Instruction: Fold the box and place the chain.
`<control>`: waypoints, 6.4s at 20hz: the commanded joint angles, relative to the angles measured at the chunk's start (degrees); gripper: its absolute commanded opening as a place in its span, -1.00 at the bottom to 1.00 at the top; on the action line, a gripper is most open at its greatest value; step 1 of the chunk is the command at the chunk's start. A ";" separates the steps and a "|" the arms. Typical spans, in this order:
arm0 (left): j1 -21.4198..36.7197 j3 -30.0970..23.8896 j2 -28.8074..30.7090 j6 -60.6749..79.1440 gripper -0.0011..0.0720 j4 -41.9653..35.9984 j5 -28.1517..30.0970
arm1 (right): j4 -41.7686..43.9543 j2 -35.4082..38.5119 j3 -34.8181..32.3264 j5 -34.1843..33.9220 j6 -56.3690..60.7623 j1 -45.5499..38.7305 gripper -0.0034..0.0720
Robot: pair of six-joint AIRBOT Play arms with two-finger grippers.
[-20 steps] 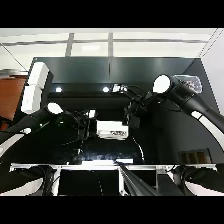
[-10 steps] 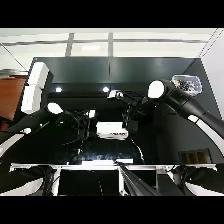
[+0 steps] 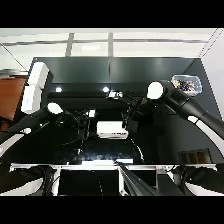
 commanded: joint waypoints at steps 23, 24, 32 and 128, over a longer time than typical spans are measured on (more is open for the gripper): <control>0.00 -0.02 -0.04 0.11 0.29 0.02 0.00 | -0.68 0.02 -0.02 -1.36 4.74 1.31 -0.57; 0.00 -0.02 -0.04 0.11 0.29 0.02 0.00 | -0.66 0.02 -0.02 -1.05 4.76 1.33 -0.57; 0.00 -0.02 -0.04 0.11 0.29 0.02 0.00 | -0.96 0.02 -0.02 -0.35 7.21 2.40 -0.57; 0.04 1.49 5.60 -12.09 0.99 6.91 -0.11 | 32.00 30.45 -24.39 -5.49 32.57 -28.06 -0.85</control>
